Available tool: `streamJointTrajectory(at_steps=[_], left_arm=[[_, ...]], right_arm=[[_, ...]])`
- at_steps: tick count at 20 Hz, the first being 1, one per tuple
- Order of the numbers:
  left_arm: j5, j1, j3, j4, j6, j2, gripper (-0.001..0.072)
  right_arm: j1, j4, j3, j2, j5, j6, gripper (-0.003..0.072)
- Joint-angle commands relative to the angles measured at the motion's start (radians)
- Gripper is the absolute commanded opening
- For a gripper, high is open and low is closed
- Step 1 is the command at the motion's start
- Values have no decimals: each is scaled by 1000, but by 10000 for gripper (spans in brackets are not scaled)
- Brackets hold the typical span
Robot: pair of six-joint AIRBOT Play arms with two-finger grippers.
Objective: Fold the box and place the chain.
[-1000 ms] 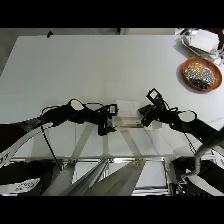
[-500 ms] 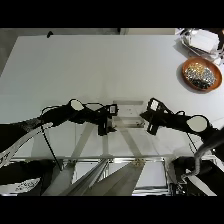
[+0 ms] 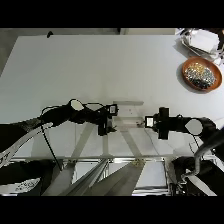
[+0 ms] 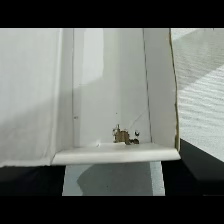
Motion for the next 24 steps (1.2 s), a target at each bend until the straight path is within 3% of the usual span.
streamJointTrajectory(at_steps=[1,4,7,11,24], left_arm=[[0,0,0,0,0,1,272],[1,0,0,0,0,1,272],[-3,0,0,0,0,1,272],[-6,0,0,0,0,1,272],[-7,0,0,0,0,1,272]], right_arm=[[0,-16,-1,-41,-8,-99,285],[0,-15,-1,-38,-48,-100,284],[1,68,-1,-39,-4,-131,283],[1,203,-1,-39,15,-232,169],[1,410,-1,-91,14,-373,156]])
